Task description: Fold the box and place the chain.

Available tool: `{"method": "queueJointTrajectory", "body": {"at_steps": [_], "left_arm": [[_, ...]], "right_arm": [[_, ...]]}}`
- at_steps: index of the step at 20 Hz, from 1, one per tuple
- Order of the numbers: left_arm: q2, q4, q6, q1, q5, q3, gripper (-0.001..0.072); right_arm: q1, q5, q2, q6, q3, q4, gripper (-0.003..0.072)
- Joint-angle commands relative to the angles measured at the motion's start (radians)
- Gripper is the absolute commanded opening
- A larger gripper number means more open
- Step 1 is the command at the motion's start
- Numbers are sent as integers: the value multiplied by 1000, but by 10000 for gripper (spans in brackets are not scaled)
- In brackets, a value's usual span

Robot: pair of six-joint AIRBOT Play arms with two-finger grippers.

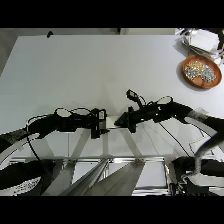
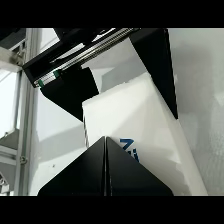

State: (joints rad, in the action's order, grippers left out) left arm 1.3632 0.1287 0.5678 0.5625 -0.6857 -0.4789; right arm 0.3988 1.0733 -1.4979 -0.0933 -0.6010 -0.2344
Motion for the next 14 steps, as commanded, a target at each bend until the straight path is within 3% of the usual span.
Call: {"method": "queueJointTrajectory", "body": {"at_steps": [1,9,12,14], "left_arm": [[0,-1,-1,0,0,-1,138],[0,-1,-1,0,1,-1,138],[-1,-1,-1,0,0,-1,138],[0,-1,-1,0,1,-1,138]], "right_arm": [[1,-8,31,6,3,-7,9],[1,-19,236,19,-30,84,12],[0,-58,301,119,-98,67,12],[-2,-95,344,250,-153,-21,12]]}}
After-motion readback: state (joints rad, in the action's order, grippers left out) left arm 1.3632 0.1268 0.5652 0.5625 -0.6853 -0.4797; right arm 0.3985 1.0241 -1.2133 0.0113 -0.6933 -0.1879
